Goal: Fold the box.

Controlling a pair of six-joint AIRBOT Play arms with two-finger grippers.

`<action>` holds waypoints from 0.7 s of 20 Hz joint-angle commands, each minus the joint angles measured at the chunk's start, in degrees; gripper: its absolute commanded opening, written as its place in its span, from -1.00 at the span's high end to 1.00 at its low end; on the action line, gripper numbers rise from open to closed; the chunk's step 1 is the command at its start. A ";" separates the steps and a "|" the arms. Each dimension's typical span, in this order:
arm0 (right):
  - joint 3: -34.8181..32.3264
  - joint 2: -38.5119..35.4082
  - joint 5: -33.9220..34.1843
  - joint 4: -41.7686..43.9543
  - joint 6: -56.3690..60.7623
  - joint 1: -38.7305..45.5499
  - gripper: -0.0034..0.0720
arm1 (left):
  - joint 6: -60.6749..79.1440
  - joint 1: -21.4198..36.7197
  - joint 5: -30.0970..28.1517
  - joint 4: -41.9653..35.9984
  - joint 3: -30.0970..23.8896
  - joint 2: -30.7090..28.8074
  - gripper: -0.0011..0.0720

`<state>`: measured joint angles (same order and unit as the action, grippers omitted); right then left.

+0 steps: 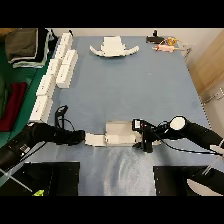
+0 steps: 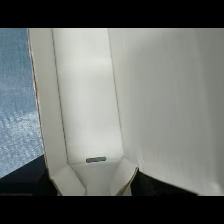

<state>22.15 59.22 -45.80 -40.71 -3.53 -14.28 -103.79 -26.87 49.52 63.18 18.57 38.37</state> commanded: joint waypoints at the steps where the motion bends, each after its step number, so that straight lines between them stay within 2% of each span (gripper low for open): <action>1: 0.04 0.00 0.02 0.00 0.00 0.02 -0.45 | 2.89 -6.34 -8.09 -6.93 -0.42 7.45 0.93; 3: 0.04 -0.02 0.00 0.00 0.00 0.02 -0.45 | 4.31 -10.12 -10.21 -9.01 0.07 8.76 0.93; 5: 0.04 -0.02 0.02 0.00 0.00 0.02 -0.45 | 4.42 -11.74 -9.84 -8.94 1.90 7.87 0.93; 10: 0.04 -0.02 0.00 0.00 0.00 0.02 -0.45 | 5.84 -11.61 -8.33 -7.72 4.83 3.26 0.92; 14: 0.04 -0.02 0.00 0.00 0.00 0.02 -0.45 | 5.20 -11.61 -7.54 -8.07 4.83 2.71 0.92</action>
<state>22.15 59.22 -45.78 -40.71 -3.55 -14.28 -98.52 -38.30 41.52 55.27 23.00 41.69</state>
